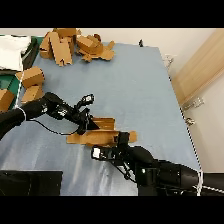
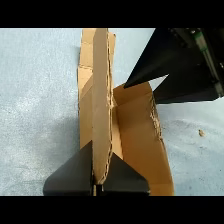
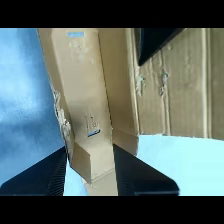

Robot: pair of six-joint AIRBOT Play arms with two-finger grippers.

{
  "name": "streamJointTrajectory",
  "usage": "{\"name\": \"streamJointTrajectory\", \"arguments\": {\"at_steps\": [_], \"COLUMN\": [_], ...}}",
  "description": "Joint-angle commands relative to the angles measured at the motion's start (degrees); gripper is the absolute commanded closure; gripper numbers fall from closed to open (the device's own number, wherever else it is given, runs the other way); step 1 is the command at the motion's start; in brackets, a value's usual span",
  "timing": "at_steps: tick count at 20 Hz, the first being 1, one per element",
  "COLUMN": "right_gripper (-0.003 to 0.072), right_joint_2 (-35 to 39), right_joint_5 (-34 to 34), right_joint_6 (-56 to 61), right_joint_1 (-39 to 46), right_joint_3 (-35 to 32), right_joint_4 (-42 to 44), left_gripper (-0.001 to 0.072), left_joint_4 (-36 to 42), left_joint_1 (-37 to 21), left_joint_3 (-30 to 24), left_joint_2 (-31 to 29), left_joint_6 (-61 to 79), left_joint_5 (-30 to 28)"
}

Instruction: Fold the box.

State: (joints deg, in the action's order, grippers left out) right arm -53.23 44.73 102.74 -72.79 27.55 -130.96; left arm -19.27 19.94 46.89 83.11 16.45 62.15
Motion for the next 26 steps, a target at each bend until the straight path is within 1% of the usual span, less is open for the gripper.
{"name": "streamJointTrajectory", "arguments": {"at_steps": [1, 3, 4, 5, 8, 14, 16, 17, 18, 19, 21, 23, 26], "right_gripper": [0.0236, 0.0236, 0.0236, 0.0236, 0.0236, 0.0236, 0.0236, 0.0209, 0.0125, 0.0125, 0.0124, 0.0124, 0.0125], "right_joint_2": [0.1, 0.1, 0.1, 0.1, 0.2, 0.2, 0.2, 0.2, 0.3, 0.6, 1.4, 1.5, 1.5], "right_joint_5": [-5.8, -14.8, -17.4, -17.7, -17.6, -17.0, -15.2, -15.1, -14.8, -14.6, -14.1, -12.7, -12.2], "right_joint_6": [0.3, 0.1, 0.0, 0.0, -0.2, -0.2, -0.2, -0.2, -0.2, -0.2, -0.2, -0.2, -0.3], "right_joint_1": [3.9, 8.3, 10.2, 11.7, 14.4, 14.3, 14.1, 14.1, 14.1, 14.1, 14.1, 14.1, 14.2], "right_joint_3": [-0.2, -2.1, -2.9, -3.2, -3.2, -3.2, -3.2, -3.1, -2.8, -2.3, -1.3, -0.6, -0.6], "right_joint_4": [0.8, 3.2, 3.9, 3.9, 3.7, 3.9, 4.3, 6.0, 8.2, 10.9, 13.0, 13.0, 13.0], "left_gripper": [0.0694, 0.0694, 0.0694, 0.0694, 0.0694, 0.0694, 0.0693, 0.0694, 0.0694, 0.0694, 0.0694, 0.0693, 0.0694], "left_joint_4": [0.0, 0.0, 0.0, 0.0, 0.0, 0.0, 0.0, 0.0, 0.0, 0.0, 0.0, 0.0, 0.0], "left_joint_1": [0.0, 0.0, 0.0, 0.0, 0.0, 0.0, 0.0, 0.0, 0.0, 0.0, 0.0, 0.0, 0.0], "left_joint_3": [0.0, 0.0, 0.0, 0.0, 0.0, 0.0, 0.0, 0.0, 0.0, 0.0, 0.0, 0.0, 0.0], "left_joint_2": [0.0, 0.0, 0.0, 0.0, 0.0, 0.0, 0.0, 0.0, 0.0, 0.0, 0.0, 0.0, 0.0], "left_joint_6": [0.0, 0.0, 0.0, 0.0, 0.0, 0.0, 0.0, 0.0, 0.0, 0.0, 0.0, 0.0, 0.0], "left_joint_5": [0.0, 0.0, 0.0, 0.0, 0.0, 0.0, 0.0, 0.0, 0.0, 0.0, 0.0, 0.0, 0.0]}}
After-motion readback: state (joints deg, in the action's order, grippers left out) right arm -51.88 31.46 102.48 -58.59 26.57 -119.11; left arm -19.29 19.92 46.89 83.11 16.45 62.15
